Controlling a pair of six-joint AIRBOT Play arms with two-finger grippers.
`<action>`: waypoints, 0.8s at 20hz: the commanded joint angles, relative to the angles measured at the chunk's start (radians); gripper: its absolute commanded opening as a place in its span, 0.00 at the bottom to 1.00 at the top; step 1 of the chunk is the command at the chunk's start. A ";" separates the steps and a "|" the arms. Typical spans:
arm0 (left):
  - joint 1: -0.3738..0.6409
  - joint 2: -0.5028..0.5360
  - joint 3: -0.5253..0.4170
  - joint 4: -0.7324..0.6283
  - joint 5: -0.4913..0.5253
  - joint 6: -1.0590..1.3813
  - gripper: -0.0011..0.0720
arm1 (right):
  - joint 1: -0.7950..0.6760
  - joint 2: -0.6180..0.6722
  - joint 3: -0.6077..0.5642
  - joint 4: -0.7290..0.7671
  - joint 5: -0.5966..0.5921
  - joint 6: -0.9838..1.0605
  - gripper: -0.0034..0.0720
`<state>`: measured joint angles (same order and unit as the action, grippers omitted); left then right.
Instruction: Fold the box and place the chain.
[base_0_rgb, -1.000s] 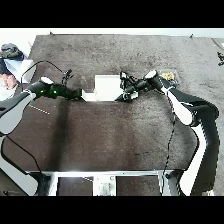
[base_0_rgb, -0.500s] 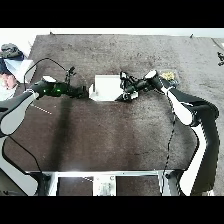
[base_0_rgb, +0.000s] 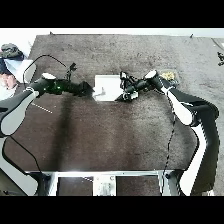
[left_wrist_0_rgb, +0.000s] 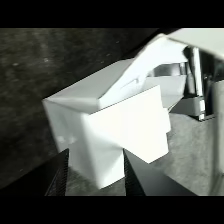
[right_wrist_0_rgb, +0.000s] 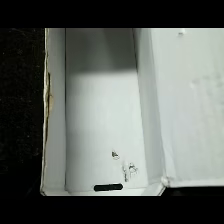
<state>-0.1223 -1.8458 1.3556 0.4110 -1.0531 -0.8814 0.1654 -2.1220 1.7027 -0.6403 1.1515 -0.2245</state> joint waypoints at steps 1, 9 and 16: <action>-0.022 0.001 0.002 -0.026 0.011 -0.001 0.51 | 0.000 -0.001 0.000 0.000 0.000 0.000 0.67; -0.023 0.002 0.033 0.000 -0.008 -0.037 0.51 | 0.000 -0.001 0.000 0.000 0.000 0.000 0.67; -0.086 0.002 0.112 0.232 0.023 -0.246 0.51 | 0.000 -0.001 0.000 0.000 0.001 0.000 0.67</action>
